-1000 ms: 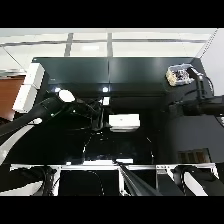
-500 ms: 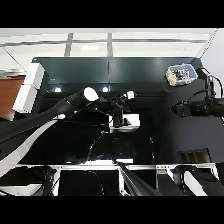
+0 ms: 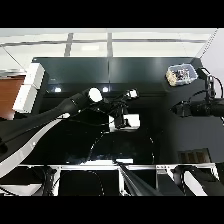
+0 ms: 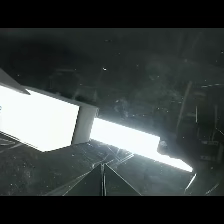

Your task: Fold the box and place the chain.

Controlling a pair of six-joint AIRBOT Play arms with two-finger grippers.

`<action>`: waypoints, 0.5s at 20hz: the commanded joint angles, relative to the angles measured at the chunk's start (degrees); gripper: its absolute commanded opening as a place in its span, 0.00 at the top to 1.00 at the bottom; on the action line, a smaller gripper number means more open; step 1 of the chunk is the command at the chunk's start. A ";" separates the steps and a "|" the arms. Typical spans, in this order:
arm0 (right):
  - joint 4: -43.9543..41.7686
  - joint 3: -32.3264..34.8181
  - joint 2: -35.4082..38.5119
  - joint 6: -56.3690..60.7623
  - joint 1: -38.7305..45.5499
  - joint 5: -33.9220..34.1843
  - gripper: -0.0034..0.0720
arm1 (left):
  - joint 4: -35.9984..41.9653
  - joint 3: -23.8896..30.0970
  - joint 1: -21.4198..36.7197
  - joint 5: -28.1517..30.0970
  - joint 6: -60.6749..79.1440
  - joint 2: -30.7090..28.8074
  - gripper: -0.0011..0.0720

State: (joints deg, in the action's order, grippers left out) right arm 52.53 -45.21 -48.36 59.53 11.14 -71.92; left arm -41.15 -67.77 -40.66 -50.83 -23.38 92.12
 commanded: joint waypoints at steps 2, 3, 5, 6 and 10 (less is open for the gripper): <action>0.04 -0.07 0.04 0.00 0.04 0.11 0.93 | -10.95 -3.23 -2.36 -3.56 -8.72 0.07 0.02; 0.04 -0.07 0.04 0.00 0.04 0.13 0.93 | -13.75 -4.04 -3.21 -3.80 -9.94 0.09 0.02; 0.04 -0.07 0.04 0.02 0.04 0.13 0.93 | -19.28 -5.31 -4.98 -3.76 -13.31 0.13 0.02; 0.04 -0.07 0.04 0.02 0.04 0.11 0.93 | -22.32 -5.81 -5.79 -3.85 -16.04 0.31 0.02; 0.04 -0.07 0.04 0.02 0.04 0.11 0.93 | -32.79 -9.18 -7.82 -9.53 -31.01 3.58 0.04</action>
State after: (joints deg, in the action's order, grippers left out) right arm 52.58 -45.21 -48.36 59.51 11.14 -71.79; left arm -64.69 -74.63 -46.94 -56.60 -43.16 93.89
